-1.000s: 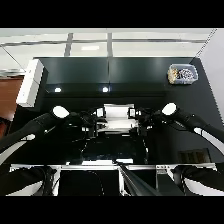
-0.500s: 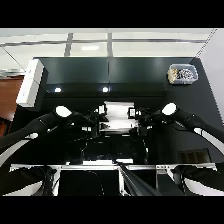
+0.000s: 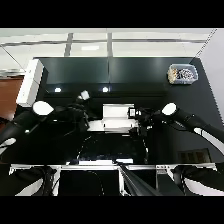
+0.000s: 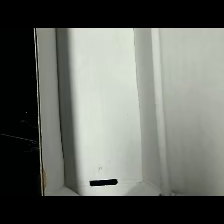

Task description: Fold the box and place the chain.

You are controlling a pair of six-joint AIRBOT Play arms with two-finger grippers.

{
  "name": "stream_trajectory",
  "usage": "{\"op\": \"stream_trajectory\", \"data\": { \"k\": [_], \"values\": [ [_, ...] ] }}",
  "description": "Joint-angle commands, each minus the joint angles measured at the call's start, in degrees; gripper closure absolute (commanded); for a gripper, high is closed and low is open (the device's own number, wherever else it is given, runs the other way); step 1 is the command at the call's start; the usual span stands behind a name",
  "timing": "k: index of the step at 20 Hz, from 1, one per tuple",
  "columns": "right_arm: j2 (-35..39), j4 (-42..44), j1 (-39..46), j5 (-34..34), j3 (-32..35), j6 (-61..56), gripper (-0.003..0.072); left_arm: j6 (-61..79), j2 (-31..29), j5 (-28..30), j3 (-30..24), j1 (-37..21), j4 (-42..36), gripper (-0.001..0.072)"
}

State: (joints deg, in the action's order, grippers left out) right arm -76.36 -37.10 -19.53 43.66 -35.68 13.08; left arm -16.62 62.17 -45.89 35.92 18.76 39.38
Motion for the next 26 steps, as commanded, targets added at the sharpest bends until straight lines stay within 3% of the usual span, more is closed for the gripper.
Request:
{"op": "stream_trajectory", "data": {
  "k": [1, 3, 5, 8, 13, 15, 19, 24, 25, 26],
  "values": [
    [-0.02, 0.00, 0.00, 0.02, 0.00, 0.00, 0.0443, -38.75, -4.11, -4.37, -0.57, -10.12, 13.77, 0.0686],
    [-0.02, 0.00, 0.00, 0.02, 0.00, 0.00, 0.0444, -53.59, -1.62, -13.44, -0.74, -17.94, 14.91, 0.0685],
    [-0.02, 0.00, 0.00, 0.02, 0.00, 0.00, 0.0443, -53.68, 1.97, -20.94, -1.44, -24.90, 10.27, 0.0685],
    [-0.02, 0.00, 0.00, 0.02, 0.00, 0.00, 0.0443, -53.02, 7.56, -24.87, -1.90, -29.59, 7.74, 0.0685],
    [-0.02, 0.02, 0.00, 0.02, -0.02, 0.00, 0.0443, -54.36, 13.86, -19.41, -1.88, -23.39, 7.04, 0.0685],
    [-0.02, 0.02, 0.00, 0.02, 0.00, 0.00, 0.0444, -52.19, 16.28, -18.86, -1.70, -18.75, 2.49, 0.0685],
    [-0.02, 0.02, 0.00, 0.02, 0.00, 0.00, 0.0443, -37.86, 18.82, -19.10, -1.60, -13.05, -14.53, 0.0686],
    [-0.02, 0.00, 0.00, 0.02, 0.00, 0.00, 0.0443, -32.20, 18.82, -19.15, -1.60, -11.82, -15.72, 0.0682],
    [-0.02, 0.02, 0.00, 0.02, 0.00, 0.00, 0.0443, -32.20, 18.82, -19.21, -1.60, -11.82, -15.89, 0.0636],
    [-0.02, 0.02, 0.00, 0.02, -0.02, 0.02, 0.0444, -32.20, 18.82, -19.19, -1.60, -11.85, -16.09, 0.0508]
  ]
}}
